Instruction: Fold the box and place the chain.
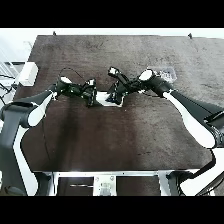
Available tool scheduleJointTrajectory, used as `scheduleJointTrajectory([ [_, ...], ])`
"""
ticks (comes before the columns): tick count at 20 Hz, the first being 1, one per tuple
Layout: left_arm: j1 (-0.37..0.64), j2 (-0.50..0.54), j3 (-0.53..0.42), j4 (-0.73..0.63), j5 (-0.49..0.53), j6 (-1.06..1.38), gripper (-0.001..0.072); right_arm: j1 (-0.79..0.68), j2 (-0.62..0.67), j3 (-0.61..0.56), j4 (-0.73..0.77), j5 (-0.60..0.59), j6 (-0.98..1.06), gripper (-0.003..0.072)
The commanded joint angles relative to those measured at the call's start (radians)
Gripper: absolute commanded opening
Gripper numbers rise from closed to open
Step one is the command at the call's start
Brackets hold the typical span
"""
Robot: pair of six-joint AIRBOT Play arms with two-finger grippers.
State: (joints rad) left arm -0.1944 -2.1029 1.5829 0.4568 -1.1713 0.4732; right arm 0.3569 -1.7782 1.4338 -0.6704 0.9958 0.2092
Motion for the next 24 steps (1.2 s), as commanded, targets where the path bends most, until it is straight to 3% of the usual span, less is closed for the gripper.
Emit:
scheduleJointTrajectory([
  [1, 0.001, 0.000, 0.000, -0.002, 0.005, -0.001, 0.0356, 0.001, -0.002, -0.004, 0.013, 0.031, -0.033, 0.0539],
  [8, 0.001, 0.000, 0.000, -0.002, 0.005, -0.001, 0.0356, 0.001, -0.002, -0.004, 0.059, 0.039, -0.068, 0.0544],
  [13, 0.001, 0.000, 0.000, -0.002, 0.005, -0.001, 0.0356, -0.035, 0.000, -0.002, 0.198, 0.072, -0.090, 0.0527],
  [14, 0.001, 0.000, 0.000, -0.002, 0.005, -0.001, 0.0356, -0.046, 0.000, -0.002, 0.214, 0.072, -0.090, 0.0483],
  [15, 0.001, 0.000, 0.000, -0.002, 0.004, -0.001, 0.0356, -0.059, 0.000, -0.002, 0.231, 0.072, -0.091, 0.0319],
  [16, 0.001, 0.000, 0.000, -0.002, 0.005, -0.001, 0.0356, -0.069, 0.000, -0.003, 0.237, 0.071, -0.090, 0.0078],
  [17, 0.001, 0.000, 0.000, -0.002, 0.005, -0.001, 0.0356, -0.077, -0.003, -0.003, 0.237, 0.068, -0.079, 0.0012],
  [24, 0.001, 0.000, 0.000, -0.002, 0.005, -0.001, 0.0356, -0.074, -0.100, -0.003, 0.180, 0.046, 0.126, 0.0011],
])
